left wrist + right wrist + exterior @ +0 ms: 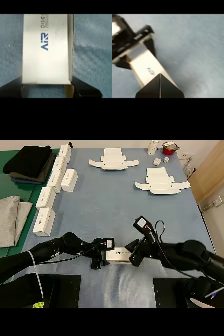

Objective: Fold the box.

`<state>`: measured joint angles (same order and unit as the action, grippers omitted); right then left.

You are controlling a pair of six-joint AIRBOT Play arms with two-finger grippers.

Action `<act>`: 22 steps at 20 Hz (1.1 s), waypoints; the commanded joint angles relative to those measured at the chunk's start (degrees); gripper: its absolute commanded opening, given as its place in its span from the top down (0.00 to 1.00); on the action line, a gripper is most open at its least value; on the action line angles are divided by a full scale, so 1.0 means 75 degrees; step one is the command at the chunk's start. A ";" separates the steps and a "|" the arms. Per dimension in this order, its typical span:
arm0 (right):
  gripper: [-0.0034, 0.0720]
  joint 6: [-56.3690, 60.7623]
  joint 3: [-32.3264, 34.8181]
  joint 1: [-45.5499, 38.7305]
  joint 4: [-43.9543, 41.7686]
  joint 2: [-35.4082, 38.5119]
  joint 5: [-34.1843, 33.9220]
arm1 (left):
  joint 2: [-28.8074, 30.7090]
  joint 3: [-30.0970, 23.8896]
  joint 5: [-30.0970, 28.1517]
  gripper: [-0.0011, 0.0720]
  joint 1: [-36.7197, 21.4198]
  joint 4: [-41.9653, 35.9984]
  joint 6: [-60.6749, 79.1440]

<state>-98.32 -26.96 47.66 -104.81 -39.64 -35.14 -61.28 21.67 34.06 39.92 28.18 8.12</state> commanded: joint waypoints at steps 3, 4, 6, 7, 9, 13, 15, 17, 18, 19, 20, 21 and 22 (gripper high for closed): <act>0.95 0.0277 -0.1947 -0.2130 0.1373 -0.1291 -0.2888 | 0.0006 0.0000 -0.0003 0.36 0.0000 0.0009 0.0000; 0.95 0.0277 -0.2273 -0.2474 0.1364 -0.1664 -0.3241 | 0.0006 0.0000 -0.0003 0.36 0.0000 0.0009 0.0000; 0.95 0.0251 -0.2734 -0.2981 0.1314 -0.2369 -0.3544 | 0.0006 0.0000 -0.0003 0.36 0.0000 0.0009 0.0000; 0.95 0.0245 -0.2879 -0.3150 0.1314 -0.2669 -0.3538 | 0.0006 0.0006 -0.0006 0.36 0.0000 0.0009 0.0000; 0.95 0.0082 -0.3057 -0.3328 0.1314 -0.3177 -0.3506 | 0.0006 0.0009 0.0000 0.36 0.0000 0.0009 0.0000; 0.95 0.0047 -0.3142 -0.3325 0.1317 -0.3620 -0.3281 | 0.0006 0.0012 -0.0003 0.36 0.0000 0.0009 0.0000; 0.95 0.0047 -0.3142 -0.3325 0.1376 -0.3628 -0.3296 | 0.0006 0.0012 -0.0003 0.36 0.0000 0.0009 0.0000; 0.95 0.0047 -0.3142 -0.3325 0.1373 -0.3628 -0.3296 | 0.0006 0.0015 -0.0006 0.36 0.0003 0.0003 0.0003; 0.95 0.0047 -0.3142 -0.3325 0.1373 -0.3628 -0.3296 | 0.0006 0.0026 -0.0087 0.36 0.0000 0.0003 0.0003; 0.95 0.0047 -0.3142 -0.3325 0.1373 -0.3628 -0.3296 | 0.0009 0.0050 -0.0079 0.36 0.0000 0.0009 -0.0087; 0.95 0.0047 -0.3142 -0.3325 0.1376 -0.3628 -0.3296 | 0.0038 0.0079 -0.0087 0.36 0.0000 0.0006 -0.0262; 0.95 0.0047 -0.3142 -0.3325 0.1370 -0.3628 -0.3299 | 0.0105 0.0131 -0.0090 0.36 -0.0003 0.0015 -0.0595; 0.95 0.0047 -0.3142 -0.3325 0.1376 -0.3625 -0.3299 | 0.0216 0.0195 -0.0090 0.36 -0.0029 0.0050 -0.0970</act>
